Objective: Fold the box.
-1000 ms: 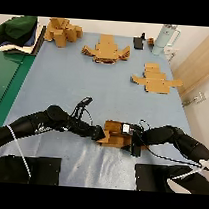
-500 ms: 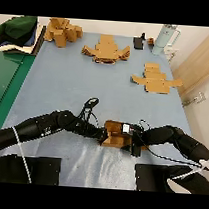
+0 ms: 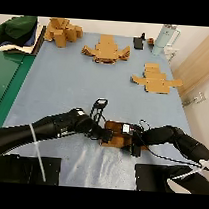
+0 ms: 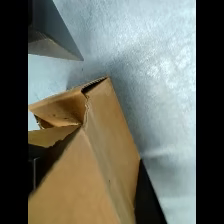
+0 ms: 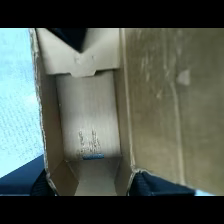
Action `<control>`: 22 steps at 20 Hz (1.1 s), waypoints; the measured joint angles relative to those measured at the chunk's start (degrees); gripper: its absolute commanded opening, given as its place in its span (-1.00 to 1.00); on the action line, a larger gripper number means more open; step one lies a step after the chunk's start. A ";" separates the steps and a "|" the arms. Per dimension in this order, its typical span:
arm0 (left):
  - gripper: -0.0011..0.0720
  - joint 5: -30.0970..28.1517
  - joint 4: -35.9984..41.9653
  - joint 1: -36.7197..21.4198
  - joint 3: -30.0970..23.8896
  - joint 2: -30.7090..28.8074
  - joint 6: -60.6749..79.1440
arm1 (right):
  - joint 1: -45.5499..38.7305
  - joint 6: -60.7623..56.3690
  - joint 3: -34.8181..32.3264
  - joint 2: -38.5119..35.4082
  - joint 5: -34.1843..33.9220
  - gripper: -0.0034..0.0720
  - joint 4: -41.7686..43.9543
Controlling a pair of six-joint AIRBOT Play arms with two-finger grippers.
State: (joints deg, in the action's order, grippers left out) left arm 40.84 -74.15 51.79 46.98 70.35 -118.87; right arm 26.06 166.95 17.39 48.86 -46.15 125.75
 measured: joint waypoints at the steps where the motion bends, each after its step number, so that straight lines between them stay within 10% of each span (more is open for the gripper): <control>1: 0.63 1.44 -2.14 1.07 1.53 1.09 -2.51 | 0.00 0.02 0.00 0.00 0.00 0.52 0.00; 13: 0.63 13.25 -10.97 7.19 14.45 12.92 -14.10 | 0.00 0.02 0.00 0.00 0.00 0.52 0.02; 14: 0.26 13.42 -10.95 7.26 14.64 13.16 -14.34 | 0.00 0.04 0.00 0.00 0.02 0.52 0.00; 15: -0.79 13.44 -10.93 7.30 14.75 13.27 -14.75 | 0.00 0.02 0.00 0.00 0.00 0.52 0.02; 22: -0.93 13.49 -11.47 7.37 15.04 13.62 -15.78 | 0.00 0.04 0.02 -0.04 -0.20 0.52 -0.04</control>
State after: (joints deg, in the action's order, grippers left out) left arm 54.33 -85.62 59.16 62.02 83.96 -134.65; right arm 26.06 167.00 17.41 48.82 -46.35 125.71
